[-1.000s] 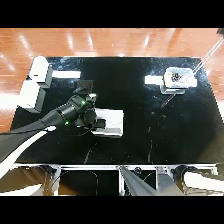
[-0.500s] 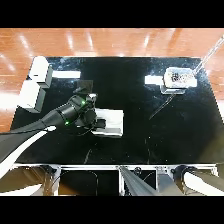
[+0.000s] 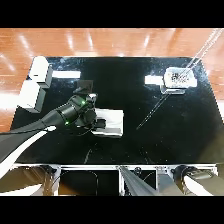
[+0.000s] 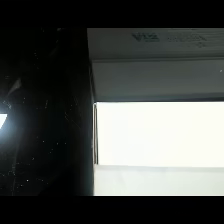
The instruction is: Fold the box and place the chain.
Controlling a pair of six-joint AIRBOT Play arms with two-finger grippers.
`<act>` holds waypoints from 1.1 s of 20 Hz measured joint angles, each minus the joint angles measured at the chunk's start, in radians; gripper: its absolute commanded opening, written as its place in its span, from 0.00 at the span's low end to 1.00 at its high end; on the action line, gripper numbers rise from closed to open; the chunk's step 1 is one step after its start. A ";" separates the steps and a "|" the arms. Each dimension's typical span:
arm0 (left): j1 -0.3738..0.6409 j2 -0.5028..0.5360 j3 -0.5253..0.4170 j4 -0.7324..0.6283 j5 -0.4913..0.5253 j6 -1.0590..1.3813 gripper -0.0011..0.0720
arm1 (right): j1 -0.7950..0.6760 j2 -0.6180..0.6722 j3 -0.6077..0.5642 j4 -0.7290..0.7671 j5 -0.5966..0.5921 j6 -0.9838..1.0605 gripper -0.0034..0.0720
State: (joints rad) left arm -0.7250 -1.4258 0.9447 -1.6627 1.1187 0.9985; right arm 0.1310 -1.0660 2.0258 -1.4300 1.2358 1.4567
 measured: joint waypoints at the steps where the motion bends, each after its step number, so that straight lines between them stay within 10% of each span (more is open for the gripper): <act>1: 0.000 0.000 0.000 0.000 0.000 0.000 0.05 | 0.026 0.003 0.000 0.006 0.038 -0.004 0.09; 22: 0.000 0.000 0.000 0.000 0.004 0.000 0.05 | 0.360 0.020 -0.007 0.236 0.213 -0.031 0.10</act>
State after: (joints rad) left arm -0.7250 -1.4261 0.9451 -1.6627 1.1229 0.9989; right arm 0.4908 -1.0462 2.0186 -1.1938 1.4487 1.4258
